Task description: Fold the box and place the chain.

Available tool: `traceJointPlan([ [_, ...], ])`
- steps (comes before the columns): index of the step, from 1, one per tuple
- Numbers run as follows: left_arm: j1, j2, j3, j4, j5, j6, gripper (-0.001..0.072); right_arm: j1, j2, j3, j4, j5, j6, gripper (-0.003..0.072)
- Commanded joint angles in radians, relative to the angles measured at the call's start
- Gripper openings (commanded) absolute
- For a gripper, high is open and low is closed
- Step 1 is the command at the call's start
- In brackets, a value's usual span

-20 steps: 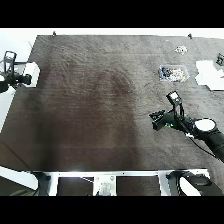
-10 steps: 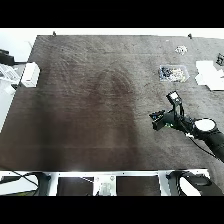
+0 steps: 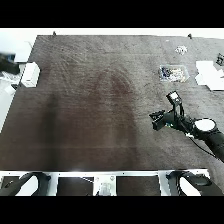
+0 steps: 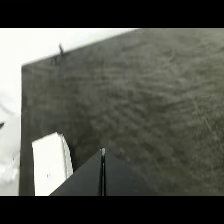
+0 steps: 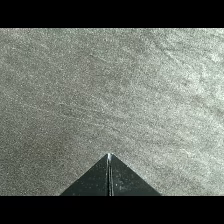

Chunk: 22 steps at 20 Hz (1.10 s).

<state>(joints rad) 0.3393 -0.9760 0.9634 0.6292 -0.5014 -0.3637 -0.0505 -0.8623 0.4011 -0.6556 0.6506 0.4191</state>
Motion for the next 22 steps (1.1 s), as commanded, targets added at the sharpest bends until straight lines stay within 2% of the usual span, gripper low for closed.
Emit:
traceJointPlan([
  [1,-0.003,0.095,-0.274,-0.051,0.14,-0.028,0.0014,-0.001,0.001,-0.001,0.0,0.0,0.0,0.0006],
  [4,-0.004,0.139,-0.431,-0.095,0.174,-0.01,0.0014,-0.001,0.001,-0.001,0.0,0.0,0.0,0.0006],
  [7,-0.006,0.219,-0.507,-0.222,0.165,0.105,0.0014,-0.001,0.001,-0.001,0.0,0.0,0.0,0.0006],
  [10,-0.006,0.346,-0.567,-0.344,0.109,0.254,0.0015,-0.001,0.001,-0.001,0.0,0.0,0.0,0.0006],
  [12,-0.006,0.433,-0.626,-0.397,0.091,0.263,0.0014,-0.001,0.001,-0.001,0.0,0.0,0.0,0.0006],
  [17,-0.006,0.648,-0.803,-0.446,0.083,0.268,0.0015,-0.001,0.001,-0.001,0.0,0.0,0.0,0.0006],
  [20,-0.006,0.768,-0.849,-0.451,0.03,0.262,0.0016,-0.001,0.001,-0.001,0.0,0.0,0.0,0.0006],
  [22,-0.006,0.782,-0.859,-0.452,0.0,0.232,0.0017,-0.001,0.001,-0.001,0.0,0.0,0.0,0.0006],
])
